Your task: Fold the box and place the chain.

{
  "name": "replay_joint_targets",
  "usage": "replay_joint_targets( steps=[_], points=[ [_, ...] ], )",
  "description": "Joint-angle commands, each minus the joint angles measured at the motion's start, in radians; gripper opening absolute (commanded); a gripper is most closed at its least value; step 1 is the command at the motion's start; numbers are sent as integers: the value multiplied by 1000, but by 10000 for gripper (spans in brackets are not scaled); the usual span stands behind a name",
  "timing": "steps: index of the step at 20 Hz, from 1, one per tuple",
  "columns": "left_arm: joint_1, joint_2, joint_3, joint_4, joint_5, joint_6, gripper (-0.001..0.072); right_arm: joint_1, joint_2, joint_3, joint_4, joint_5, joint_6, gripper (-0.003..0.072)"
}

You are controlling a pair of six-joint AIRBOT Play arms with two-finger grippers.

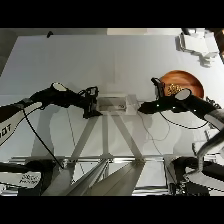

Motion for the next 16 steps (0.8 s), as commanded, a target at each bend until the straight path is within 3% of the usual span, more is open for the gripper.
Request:
replay_joint_targets(
  steps=[1,5,9,16],
  points=[
    [0,0,0,0,0,0,143,-23,3,0,-8,8,-21,5],
    [0,0,0,0,0,0,143,-23,-24,-1,14,-17,-31,3],
    [0,0,0,0,0,0,143,-18,-59,-1,156,32,-111,3],
    [0,0,0,0,0,0,143,25,-60,-1,151,-35,-106,5]
  ],
)
